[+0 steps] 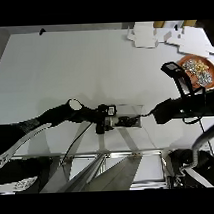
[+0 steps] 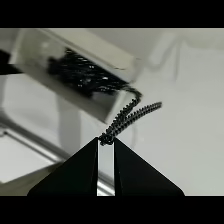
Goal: Fold the box and place the chain.
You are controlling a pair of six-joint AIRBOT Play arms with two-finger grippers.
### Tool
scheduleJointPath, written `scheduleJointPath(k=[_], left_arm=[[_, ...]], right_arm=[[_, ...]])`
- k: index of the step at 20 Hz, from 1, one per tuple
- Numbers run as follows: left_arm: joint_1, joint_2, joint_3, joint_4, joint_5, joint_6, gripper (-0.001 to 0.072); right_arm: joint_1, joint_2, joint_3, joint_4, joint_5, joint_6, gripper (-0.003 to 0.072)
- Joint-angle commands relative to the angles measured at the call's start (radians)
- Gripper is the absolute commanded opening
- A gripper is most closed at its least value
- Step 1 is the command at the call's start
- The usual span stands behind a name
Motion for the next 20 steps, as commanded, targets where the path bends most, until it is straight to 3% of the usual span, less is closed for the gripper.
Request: scheduleJointPath(k=[1,8,11,17,20], left_arm=[[0.001,0.000,0.000,0.000,0.000,0.000,0.0273],[0.001,0.000,0.000,0.000,0.000,0.000,0.0273],[0.001,0.000,0.000,0.000,0.000,0.000,0.0273],[0.001,0.000,0.000,0.000,0.000,0.000,0.0273],[0.001,0.000,0.000,0.000,0.000,0.000,0.0273]], right_arm=[[0.088,0.022,0.000,0.090,-0.098,0.003,0.0018],[0.226,-0.087,-0.022,0.117,-0.278,0.003,0.0018],[0.234,-0.176,-0.041,0.118,-0.296,0.003,0.0030],[0.231,-0.246,-0.020,0.140,-0.289,-0.069,0.0310],[0.231,-0.247,0.077,0.106,-0.246,-0.158,0.0314]])
